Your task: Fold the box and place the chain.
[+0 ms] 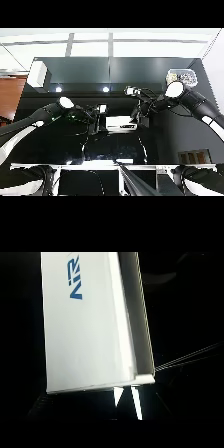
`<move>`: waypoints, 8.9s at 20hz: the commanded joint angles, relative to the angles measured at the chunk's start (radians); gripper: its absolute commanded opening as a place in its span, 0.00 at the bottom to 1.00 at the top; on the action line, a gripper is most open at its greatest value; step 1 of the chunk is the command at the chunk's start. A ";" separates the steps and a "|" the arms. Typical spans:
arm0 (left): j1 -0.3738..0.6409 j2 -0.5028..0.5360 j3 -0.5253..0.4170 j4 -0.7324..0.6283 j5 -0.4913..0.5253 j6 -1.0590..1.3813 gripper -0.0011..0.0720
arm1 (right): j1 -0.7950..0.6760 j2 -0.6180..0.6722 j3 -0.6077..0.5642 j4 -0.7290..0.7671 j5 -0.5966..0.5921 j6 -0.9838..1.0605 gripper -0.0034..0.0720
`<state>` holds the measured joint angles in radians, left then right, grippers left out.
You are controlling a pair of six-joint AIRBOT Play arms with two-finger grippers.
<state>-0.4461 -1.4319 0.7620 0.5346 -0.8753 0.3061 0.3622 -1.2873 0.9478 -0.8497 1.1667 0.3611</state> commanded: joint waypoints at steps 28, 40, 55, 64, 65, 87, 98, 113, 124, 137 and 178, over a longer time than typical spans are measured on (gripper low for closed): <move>0.000 0.000 0.001 0.000 0.000 0.000 0.65 | 0.002 0.000 -0.035 -0.059 0.003 0.046 0.48; 0.000 0.000 0.001 0.000 -0.008 0.000 0.65 | -0.144 0.078 -0.120 0.299 0.177 0.538 0.06; 0.000 0.000 0.001 -0.001 -0.011 0.000 0.65 | 0.001 -0.018 -0.238 0.254 -0.253 0.859 0.07; 0.000 0.000 0.001 -0.001 -0.019 0.000 0.65 | -0.114 0.106 -0.072 0.193 0.011 0.820 0.07; 0.000 0.000 0.001 -0.001 -0.026 0.000 0.65 | -0.155 0.150 -0.037 0.182 0.071 0.802 0.07; -0.251 -0.118 0.367 0.256 -0.064 -0.628 0.99 | -0.418 0.420 -0.043 -0.206 0.077 0.954 0.07; -0.251 -0.119 0.406 0.262 -0.081 -0.654 0.99 | -0.418 0.420 -0.043 -0.206 0.069 0.943 0.07; -0.381 -0.168 0.405 0.544 0.053 -0.750 0.99 | -0.418 0.420 -0.043 -0.206 0.070 0.944 0.07; -0.033 0.036 0.435 1.059 -0.454 -1.533 0.48 | -0.418 0.420 -0.043 -0.206 0.071 0.944 0.07; 0.957 0.074 0.373 0.937 -0.215 -1.631 0.48 | -0.418 0.419 -0.043 -0.164 0.036 0.945 0.07; 0.630 0.856 -0.139 0.598 0.016 -1.455 0.05 | -0.418 0.404 -0.043 -0.281 -0.177 0.944 0.07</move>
<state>0.1814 -0.6991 0.7410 1.1114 -0.9195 -1.1877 -0.0559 -0.8825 0.9047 -1.1278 0.9943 1.3048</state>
